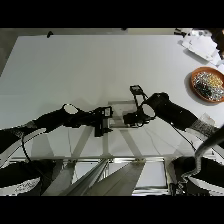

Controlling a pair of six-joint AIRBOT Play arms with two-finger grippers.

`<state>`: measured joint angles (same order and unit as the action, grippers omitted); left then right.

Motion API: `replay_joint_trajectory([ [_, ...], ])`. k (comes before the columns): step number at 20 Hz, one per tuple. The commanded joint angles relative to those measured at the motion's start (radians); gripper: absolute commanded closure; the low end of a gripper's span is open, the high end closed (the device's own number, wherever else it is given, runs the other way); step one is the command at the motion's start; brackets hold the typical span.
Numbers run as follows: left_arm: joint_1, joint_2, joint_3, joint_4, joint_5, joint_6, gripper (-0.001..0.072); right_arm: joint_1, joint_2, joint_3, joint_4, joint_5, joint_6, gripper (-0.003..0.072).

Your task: Fold the box and place the chain.

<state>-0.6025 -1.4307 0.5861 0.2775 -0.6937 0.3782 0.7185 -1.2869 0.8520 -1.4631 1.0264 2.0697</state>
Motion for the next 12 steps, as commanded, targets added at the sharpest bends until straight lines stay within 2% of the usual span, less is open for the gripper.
replay_joint_trajectory([
  [1,0.0,0.0,0.0,0.0,0.001,0.0,0.0698,0.006,-0.005,0.001,-0.011,0.003,0.021,0.0418],
  [2,0.0,0.0,0.0,0.0,0.001,0.0,0.0698,0.011,-0.008,0.001,-0.011,0.001,0.021,0.0416],
  [3,0.0,0.0,0.0,0.0,0.001,0.0,0.0698,0.016,-0.013,0.001,-0.011,0.0,0.021,0.0391],
  [4,0.0,0.0,0.0,0.0,0.001,0.0,0.0698,0.021,-0.017,0.001,-0.011,-0.003,0.024,0.0336],
  [5,0.0,0.0,0.0,0.0,0.002,0.0,0.0698,0.022,-0.022,0.001,-0.011,-0.003,0.029,0.0321],
  [12,0.0,0.0,0.0,0.0,0.001,0.0,0.0698,0.022,-0.036,0.001,-0.011,-0.007,0.029,0.0322],
])
